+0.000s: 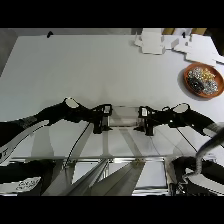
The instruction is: Fold the box and place the chain.
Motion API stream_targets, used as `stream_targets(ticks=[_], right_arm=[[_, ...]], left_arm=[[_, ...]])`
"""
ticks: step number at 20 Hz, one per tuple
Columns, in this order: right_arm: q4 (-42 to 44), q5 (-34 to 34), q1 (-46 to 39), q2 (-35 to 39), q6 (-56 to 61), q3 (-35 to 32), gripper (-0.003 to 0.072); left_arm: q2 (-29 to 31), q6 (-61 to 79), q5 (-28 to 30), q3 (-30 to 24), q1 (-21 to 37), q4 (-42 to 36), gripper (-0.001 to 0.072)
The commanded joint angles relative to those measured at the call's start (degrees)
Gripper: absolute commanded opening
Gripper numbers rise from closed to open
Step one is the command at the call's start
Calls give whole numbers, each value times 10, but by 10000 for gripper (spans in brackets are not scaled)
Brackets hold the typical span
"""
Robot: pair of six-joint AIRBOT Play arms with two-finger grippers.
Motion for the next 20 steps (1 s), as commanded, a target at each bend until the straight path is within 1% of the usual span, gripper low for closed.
stream_targets(ticks=[1, 12, 13, 15, 17, 20], right_arm=[[0, 0, 0, 0, 0, 0, 396], [-1, 2, 0, 0, 3, 0, 397], [0, -3, 0, 0, -1, 0, 430], [0, -19, 0, 2, 17, 0, 692], [-14, -21, 0, 9, 51, 0, 683], [-83, -22, 0, 35, 108, 0, 682]], left_arm=[[0, 0, 0, 0, 0, 0, 133], [0, 0, 0, 0, 0, 0, 133], [0, 0, 0, 0, 0, 0, 133], [0, 0, 0, 0, 0, 0, 133], [0, 0, 0, 0, 0, 0, 133], [0, 0, 0, 0, 0, 0, 133]])
